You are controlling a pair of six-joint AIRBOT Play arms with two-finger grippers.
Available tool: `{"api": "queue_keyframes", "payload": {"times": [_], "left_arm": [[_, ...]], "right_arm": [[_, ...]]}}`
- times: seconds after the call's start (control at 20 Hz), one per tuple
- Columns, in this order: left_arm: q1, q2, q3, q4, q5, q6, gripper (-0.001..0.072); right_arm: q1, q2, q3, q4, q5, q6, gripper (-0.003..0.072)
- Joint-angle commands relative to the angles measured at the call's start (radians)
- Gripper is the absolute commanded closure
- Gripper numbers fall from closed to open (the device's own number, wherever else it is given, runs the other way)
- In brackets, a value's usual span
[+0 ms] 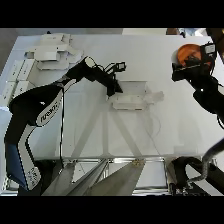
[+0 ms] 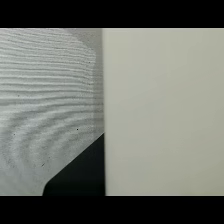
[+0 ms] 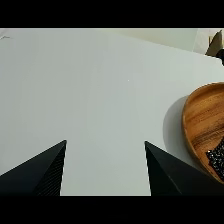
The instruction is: Fold the box and place the chain.
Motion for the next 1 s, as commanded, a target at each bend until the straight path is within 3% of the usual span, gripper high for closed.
{"api": "queue_keyframes", "payload": {"times": [0.0, 0.1, 0.25, 0.4, 0.5, 0.55, 0.7, 0.95], "left_arm": [[0.0, -0.001, 0.0, 0.002, -0.001, 0.0, 0.069], [0.0, -0.001, 0.0, 0.002, -0.001, 0.0, 0.069], [0.0, -0.001, 0.0, 0.002, -0.001, 0.0, 0.069], [0.0, -0.001, 0.0, 0.002, -0.001, 0.0, 0.0691], [0.0, -0.001, 0.0, 0.002, -0.001, 0.0, 0.0691], [0.0, -0.001, 0.0, 0.002, -0.001, 0.0, 0.0691], [0.0, -0.001, 0.0, 0.002, -0.001, 0.0, 0.0691], [0.0, -0.001, 0.0, 0.002, -0.001, 0.0, 0.069]], "right_arm": [[0.0, 0.007, 0.001, -0.037, 0.069, -0.003, 0.0156], [0.0, 0.03, 0.002, -0.145, 0.179, -0.003, 0.0153], [0.0, 0.083, 0.002, -0.43, 0.407, 0.002, 0.0133], [0.0, 0.116, 0.002, -0.674, 0.637, 0.19, 0.0125], [0.0, 0.116, 0.002, -0.76, 0.813, 0.273, -0.0004], [0.0, 0.116, 0.002, -0.79, 0.875, 0.308, -0.0005], [0.0, 0.116, 0.002, -0.836, 0.986, 0.373, -0.0009], [0.0, 0.116, 0.002, -0.836, 1.035, 0.376, -0.0012]]}}
